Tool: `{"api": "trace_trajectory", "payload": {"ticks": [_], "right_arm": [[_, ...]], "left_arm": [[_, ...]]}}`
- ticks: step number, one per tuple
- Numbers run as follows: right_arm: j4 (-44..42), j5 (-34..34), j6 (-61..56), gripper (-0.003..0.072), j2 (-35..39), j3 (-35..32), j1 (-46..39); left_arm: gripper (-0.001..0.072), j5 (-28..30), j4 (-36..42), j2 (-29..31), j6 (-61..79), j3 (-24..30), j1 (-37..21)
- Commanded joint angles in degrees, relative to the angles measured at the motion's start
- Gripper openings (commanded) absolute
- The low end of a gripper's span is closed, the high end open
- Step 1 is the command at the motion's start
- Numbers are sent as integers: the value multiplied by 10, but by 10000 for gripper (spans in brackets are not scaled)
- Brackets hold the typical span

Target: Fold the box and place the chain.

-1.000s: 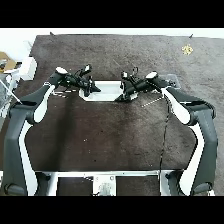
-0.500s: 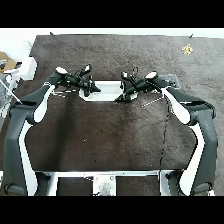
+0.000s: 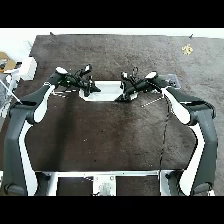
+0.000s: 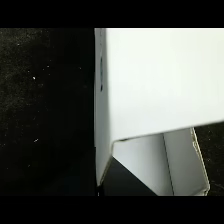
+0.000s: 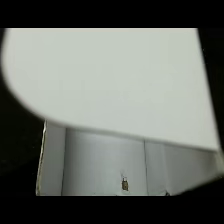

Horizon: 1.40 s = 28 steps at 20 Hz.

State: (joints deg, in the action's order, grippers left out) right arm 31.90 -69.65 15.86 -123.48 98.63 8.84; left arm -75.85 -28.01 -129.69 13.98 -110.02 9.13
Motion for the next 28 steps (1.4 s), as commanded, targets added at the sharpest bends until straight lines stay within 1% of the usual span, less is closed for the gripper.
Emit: {"api": "trace_trajectory", "payload": {"ticks": [1, 16, 17, 18, 19, 23, 28], "right_arm": [[0, 0, 0, 499, 0, 0, 0], [0, 0, 0, 499, 0, 0, 1], [0, 0, 0, 499, 0, 0, 1], [0, 0, 0, 499, 0, 0, 1], [0, 0, 0, 499, 0, 0, 1], [0, 0, 0, 499, 0, 0, 1], [0, 0, 0, 499, 0, 0, 1]], "left_arm": [[14, 0, 0, 0, 0, 0, 0], [15, -1, 15, 0, 0, 0, 0], [43, -2, 20, 0, 0, 0, 0], [261, -2, 29, 1, 0, 0, -1], [290, -5, 43, 2, -2, 0, -4], [289, -29, 58, 23, -30, 0, -25], [288, -124, 59, 81, -109, 0, -89]]}}
